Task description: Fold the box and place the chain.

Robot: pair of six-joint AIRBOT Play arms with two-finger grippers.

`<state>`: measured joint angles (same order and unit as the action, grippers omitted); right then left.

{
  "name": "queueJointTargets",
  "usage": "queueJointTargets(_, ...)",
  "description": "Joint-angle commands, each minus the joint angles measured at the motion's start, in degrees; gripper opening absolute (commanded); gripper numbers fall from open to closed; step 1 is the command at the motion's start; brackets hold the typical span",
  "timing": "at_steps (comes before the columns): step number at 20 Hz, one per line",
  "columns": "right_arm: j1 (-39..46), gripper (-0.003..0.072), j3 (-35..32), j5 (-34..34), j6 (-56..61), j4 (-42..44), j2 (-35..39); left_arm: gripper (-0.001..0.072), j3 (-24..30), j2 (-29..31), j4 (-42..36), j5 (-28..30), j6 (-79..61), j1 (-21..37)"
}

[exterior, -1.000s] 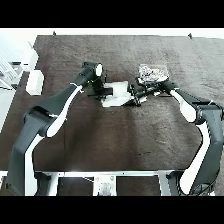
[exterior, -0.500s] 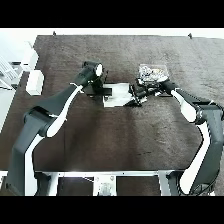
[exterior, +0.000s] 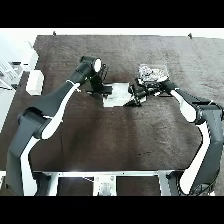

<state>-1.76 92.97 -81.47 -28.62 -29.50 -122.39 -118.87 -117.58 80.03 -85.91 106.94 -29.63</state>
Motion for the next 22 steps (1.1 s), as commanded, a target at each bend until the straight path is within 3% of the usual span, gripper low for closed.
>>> queueJointTargets(1,-0.1,0.0548,0.0,-0.1,0.1,0.1,0.0,0.0494,0.0,3.7,-0.6,-5.0,-5.5,0.1)
queueJointTargets(5,-0.1,0.0548,0.0,-0.1,0.1,0.1,0.0,0.0492,0.5,8.9,-0.2,-8.7,-17.0,0.7)
queueJointTargets(8,-0.1,0.0548,0.0,-0.1,0.1,0.1,0.0,0.0492,0.9,10.8,-2.3,-8.5,-33.2,3.5)
queueJointTargets(10,-0.1,0.0548,0.0,-0.1,0.1,0.1,0.0,0.0491,3.4,10.8,-12.1,-3.8,-50.5,8.0)
queueJointTargets(12,-0.1,0.0549,0.0,-0.1,0.1,0.1,0.0,0.049,9.6,10.8,-21.9,0.0,-64.1,12.4)
queueJointTargets(13,-0.1,0.0549,0.0,-0.1,0.1,0.1,0.0,0.049,11.7,10.8,-23.8,0.0,-65.6,13.6)
queueJointTargets(15,-0.1,0.0549,0.0,-0.1,0.1,0.1,0.0,0.0484,14.9,10.7,-23.8,7.9,-68.7,14.3)
queueJointTargets(16,-0.1,0.0549,0.0,-0.1,0.1,0.1,0.0,0.0517,17.0,10.7,-23.4,9.9,-77.0,14.3)
queueJointTargets(17,-0.1,0.0549,0.0,-0.1,0.1,0.1,0.0,0.0658,19.6,10.6,-23.4,12.5,-87.7,14.4)
queueJointTargets(18,-0.1,0.0548,0.0,0.0,0.1,0.1,0.0,0.0711,22.3,10.6,-24.2,15.7,-96.0,14.6)
queueJointTargets(22,-0.1,0.0549,0.0,-0.1,0.1,0.1,0.0,0.0711,29.5,10.6,-32.5,24.0,-107.5,14.3)
